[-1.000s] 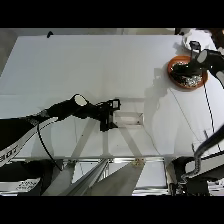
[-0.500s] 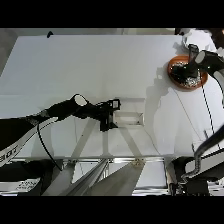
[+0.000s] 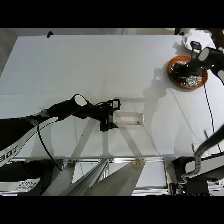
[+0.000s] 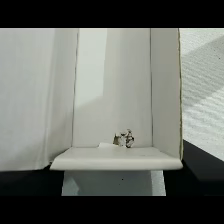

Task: Fold the box and place the chain.

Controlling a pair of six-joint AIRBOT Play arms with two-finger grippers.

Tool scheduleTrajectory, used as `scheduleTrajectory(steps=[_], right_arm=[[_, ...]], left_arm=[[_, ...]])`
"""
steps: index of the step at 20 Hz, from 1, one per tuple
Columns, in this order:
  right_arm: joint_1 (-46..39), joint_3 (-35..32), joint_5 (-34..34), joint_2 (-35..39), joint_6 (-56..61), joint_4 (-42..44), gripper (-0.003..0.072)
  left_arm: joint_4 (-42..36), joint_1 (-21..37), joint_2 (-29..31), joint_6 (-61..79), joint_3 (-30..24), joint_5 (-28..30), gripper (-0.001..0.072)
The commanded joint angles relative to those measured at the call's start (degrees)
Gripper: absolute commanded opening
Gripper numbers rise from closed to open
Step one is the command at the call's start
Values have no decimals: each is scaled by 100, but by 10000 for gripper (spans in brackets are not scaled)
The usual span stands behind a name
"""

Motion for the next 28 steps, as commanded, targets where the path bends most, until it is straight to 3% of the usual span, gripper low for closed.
scheduleTrajectory(steps=[1,8,18,28], right_arm=[[-2,7,122,452,-424,0,18],[0,7,1233,1937,-935,118,18],[0,-4,3259,3886,-1436,1821,17],[846,-31,3880,5381,-1443,2328,17]], left_arm=[[2,-4,4,2,-4,-2,410],[2,-4,4,2,-4,-2,410],[0,-4,4,2,-4,0,410],[0,-4,4,2,-4,-2,410]])
